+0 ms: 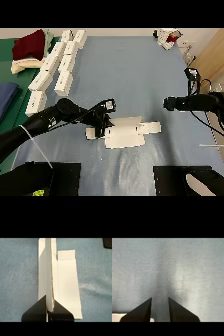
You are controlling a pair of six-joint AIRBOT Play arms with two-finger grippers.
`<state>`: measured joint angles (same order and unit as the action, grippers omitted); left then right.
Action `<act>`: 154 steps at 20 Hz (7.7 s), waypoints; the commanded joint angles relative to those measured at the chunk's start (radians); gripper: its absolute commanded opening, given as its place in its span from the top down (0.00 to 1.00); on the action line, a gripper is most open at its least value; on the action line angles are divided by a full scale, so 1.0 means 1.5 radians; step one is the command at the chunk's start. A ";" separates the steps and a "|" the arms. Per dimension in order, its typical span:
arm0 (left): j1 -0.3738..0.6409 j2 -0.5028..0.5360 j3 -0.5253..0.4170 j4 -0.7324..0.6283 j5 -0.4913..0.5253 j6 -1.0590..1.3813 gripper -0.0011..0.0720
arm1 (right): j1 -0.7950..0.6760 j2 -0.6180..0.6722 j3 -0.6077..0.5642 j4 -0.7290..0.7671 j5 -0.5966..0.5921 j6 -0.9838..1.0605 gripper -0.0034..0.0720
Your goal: Fold the box.
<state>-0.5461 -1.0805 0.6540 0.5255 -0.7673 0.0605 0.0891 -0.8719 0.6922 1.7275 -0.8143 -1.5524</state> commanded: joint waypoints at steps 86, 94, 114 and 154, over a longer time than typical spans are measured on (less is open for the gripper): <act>0.084 -0.186 0.123 0.008 -0.222 -0.056 0.97 | 0.664 0.021 -0.095 -0.290 -0.054 0.045 0.15; 0.084 -0.186 0.123 0.008 -0.222 -0.056 0.97 | 0.624 0.035 -0.097 -0.307 -0.082 0.051 0.00; 0.084 -0.186 0.123 0.008 -0.222 -0.056 0.97 | 0.210 -0.049 -0.136 0.315 -0.024 -0.950 0.00; 0.084 -0.186 0.123 0.008 -0.222 -0.056 0.97 | 0.237 -0.053 -0.207 0.353 0.046 -0.967 0.02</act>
<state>-0.4210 -1.3594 0.8375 0.5381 -1.1004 -0.0235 0.4431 -0.9615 0.3862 2.2574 -0.7544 -3.0035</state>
